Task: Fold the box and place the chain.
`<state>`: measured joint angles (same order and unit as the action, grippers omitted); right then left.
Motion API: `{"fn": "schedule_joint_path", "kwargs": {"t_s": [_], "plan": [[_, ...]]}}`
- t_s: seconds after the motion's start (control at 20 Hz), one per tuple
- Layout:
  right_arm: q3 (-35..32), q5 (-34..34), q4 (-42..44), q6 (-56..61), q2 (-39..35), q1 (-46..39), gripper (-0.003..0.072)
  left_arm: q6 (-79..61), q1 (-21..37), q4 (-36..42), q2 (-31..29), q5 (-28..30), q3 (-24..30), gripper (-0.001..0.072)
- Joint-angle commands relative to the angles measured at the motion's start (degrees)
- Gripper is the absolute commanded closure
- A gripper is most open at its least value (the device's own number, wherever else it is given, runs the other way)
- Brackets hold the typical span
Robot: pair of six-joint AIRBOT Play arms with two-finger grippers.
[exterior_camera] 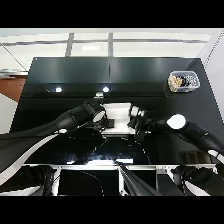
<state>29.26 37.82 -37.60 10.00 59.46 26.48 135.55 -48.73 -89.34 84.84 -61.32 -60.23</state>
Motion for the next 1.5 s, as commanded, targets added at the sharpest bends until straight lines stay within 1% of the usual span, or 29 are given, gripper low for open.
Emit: {"fn": "schedule_joint_path", "kwargs": {"t_s": [0.0, 0.05, 0.15, 0.3, 0.4, 0.5, 0.65, 0.75, 0.85, 0.95, 1.05, 1.1, 1.15, 1.25, 1.3, 1.35, 1.45], "plan": [[1.4, 7.5, -8.2, 27.7, -3.8, -9.5, 0.0647, -0.3, 0.0, -0.2, 0.0, -0.7, 0.0, 0.0679], [1.6, 10.9, -8.1, 33.0, -4.7, -13.5, 0.0647, -0.3, 0.0, -0.2, 0.0, -0.7, 0.0, 0.0678], [1.6, 15.5, -8.0, 43.6, -5.3, -21.7, 0.0647, -0.3, 0.0, -0.2, 0.0, -0.7, 0.0, 0.0679], [0.8, 17.8, -8.3, 58.4, -5.2, -30.9, 0.0647, -0.3, 0.0, -0.2, 0.0, -0.7, 0.0, 0.0679], [-0.8, 18.6, -10.4, 63.7, -4.5, -33.2, 0.0647, -0.3, 0.0, -0.2, 0.0, -0.7, 0.0, 0.0679], [-3.0, 19.5, -10.2, 67.3, -2.3, -33.1, 0.0647, -0.3, 0.0, -0.2, 0.0, -0.7, 0.0, 0.0679], [-4.1, 22.4, -7.6, 66.6, 2.5, -30.8, 0.0647, -0.3, 0.0, -0.2, 0.0, -0.7, 0.0, 0.0679], [-4.1, 22.0, -5.7, 64.9, 5.7, -27.8, 0.0647, -0.3, 0.0, -0.2, 0.0, -0.7, 0.0, 0.0679], [-4.1, 21.8, 0.9, 59.7, 9.2, -25.0, 0.0647, -0.3, 0.0, -0.2, 0.0, -0.7, 0.0, 0.0679], [-4.1, 20.3, 5.1, 57.4, 11.5, -22.9, 0.0647, -0.3, 0.0, -0.2, 0.0, -0.7, 0.0, 0.0679], [-4.0, 18.6, 6.1, 56.8, 12.0, -21.3, 0.0646, -0.3, 0.0, -0.2, 0.0, -0.7, 0.0, 0.0679], [-3.7, 18.8, 6.1, 56.7, 12.0, -21.0, 0.0644, -0.3, 0.0, -0.2, 0.0, -0.7, 0.0, 0.0678], [-3.2, 19.7, 6.1, 56.3, 12.0, -20.9, 0.0549, -0.3, 0.0, -0.2, 0.0, -0.6, 0.0, 0.0678], [-1.4, 22.9, 6.0, 54.8, 12.0, -20.9, 0.0229, -0.3, 0.1, -0.2, 0.0, -0.6, 0.0, 0.0679], [-0.2, 25.0, 6.0, 53.4, 12.0, -20.9, 0.0081, -0.3, 0.2, -0.2, 0.0, -0.6, 0.0, 0.0679], [0.9, 27.3, 5.9, 52.6, 12.0, -20.9, -0.0003, -0.3, 0.2, -0.2, 0.0, -0.6, 0.0, 0.0678], [2.6, 29.7, 6.0, 52.5, 11.9, -20.5, -0.0004, -0.3, 0.2, -0.2, 0.0, -0.5, 0.0, 0.0679]]}}
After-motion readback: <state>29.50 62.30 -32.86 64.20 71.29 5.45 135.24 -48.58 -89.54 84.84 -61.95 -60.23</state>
